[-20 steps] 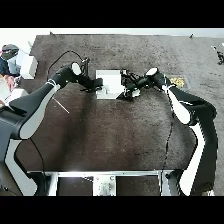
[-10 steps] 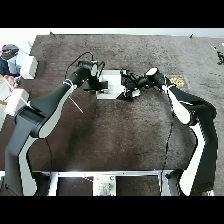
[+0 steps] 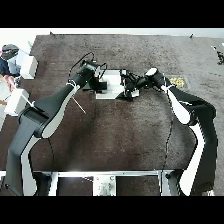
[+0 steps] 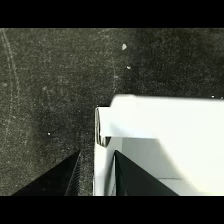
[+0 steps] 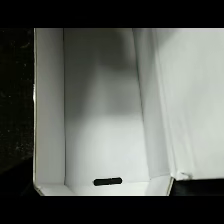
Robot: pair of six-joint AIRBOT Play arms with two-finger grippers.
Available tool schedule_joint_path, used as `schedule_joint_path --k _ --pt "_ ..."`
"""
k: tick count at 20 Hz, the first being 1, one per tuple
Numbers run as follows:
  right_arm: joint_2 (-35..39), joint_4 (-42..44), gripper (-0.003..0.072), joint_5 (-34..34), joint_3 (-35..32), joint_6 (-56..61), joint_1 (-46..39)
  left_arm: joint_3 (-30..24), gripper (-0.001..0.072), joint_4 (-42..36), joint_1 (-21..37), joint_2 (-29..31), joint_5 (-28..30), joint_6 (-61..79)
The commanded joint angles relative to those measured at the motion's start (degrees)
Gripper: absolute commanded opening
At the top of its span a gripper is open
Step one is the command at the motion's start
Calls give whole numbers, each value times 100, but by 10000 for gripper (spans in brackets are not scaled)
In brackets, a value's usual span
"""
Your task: Fold the box and place the chain.
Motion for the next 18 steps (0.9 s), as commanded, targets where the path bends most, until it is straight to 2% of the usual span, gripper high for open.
schedule_joint_path --k 1,2,8,10,15,16,17,18 --pt "0 -11 607 0 2 2 -4 7 182 66 0 -7 -55 -109" --pt "0 -11 607 0 2 2 -4 9 92 66 0 -31 -79 -109" --pt "0 -11 608 0 2 2 -4 9 91 48 0 -114 -76 -101" --pt "0 -11 607 0 2 2 -4 9 12 48 0 -114 -59 -39" --pt "0 -11 608 0 2 0 -4 9 14 42 0 -114 -17 2" --pt "0 -11 608 0 2 2 -4 9 76 37 0 -111 -7 13" --pt "0 -11 608 0 2 2 -4 9 254 -24 0 -111 79 142" --pt "0 -11 607 0 2 2 -4 24 284 -76 0 -111 120 356"
